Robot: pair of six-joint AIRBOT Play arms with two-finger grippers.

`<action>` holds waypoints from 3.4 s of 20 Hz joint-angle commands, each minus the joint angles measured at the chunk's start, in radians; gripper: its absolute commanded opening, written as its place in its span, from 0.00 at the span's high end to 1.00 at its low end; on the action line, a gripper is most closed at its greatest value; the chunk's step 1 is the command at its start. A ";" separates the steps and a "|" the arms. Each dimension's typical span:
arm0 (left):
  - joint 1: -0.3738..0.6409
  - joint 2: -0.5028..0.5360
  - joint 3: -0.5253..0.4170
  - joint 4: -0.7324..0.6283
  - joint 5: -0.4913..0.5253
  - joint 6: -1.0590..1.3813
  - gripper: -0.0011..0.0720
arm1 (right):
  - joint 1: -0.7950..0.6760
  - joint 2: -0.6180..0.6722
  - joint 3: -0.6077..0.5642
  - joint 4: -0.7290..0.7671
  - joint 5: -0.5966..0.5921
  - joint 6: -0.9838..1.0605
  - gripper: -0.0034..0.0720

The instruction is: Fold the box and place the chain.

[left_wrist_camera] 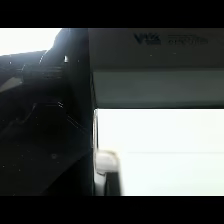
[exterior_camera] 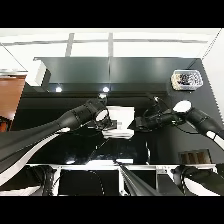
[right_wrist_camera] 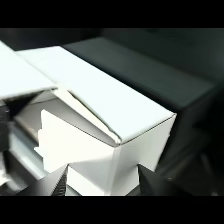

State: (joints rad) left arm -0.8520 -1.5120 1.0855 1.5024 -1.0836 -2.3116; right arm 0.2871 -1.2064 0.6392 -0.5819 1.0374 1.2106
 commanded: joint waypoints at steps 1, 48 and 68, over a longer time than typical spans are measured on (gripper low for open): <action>0.000 0.000 0.001 0.000 0.001 0.000 0.95 | 0.129 -0.001 0.054 -0.238 -0.110 0.259 0.32; 0.000 0.000 0.001 0.004 0.002 0.000 0.95 | 0.386 0.173 0.333 -0.919 0.140 0.840 0.60; 0.000 0.000 0.001 0.003 0.006 0.000 0.95 | -0.517 -0.610 1.079 -0.890 0.058 0.723 0.23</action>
State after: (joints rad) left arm -0.8520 -1.5120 1.0863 1.5059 -1.0779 -2.3119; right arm -0.2077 -1.6264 1.4784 -1.6066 0.8948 1.9656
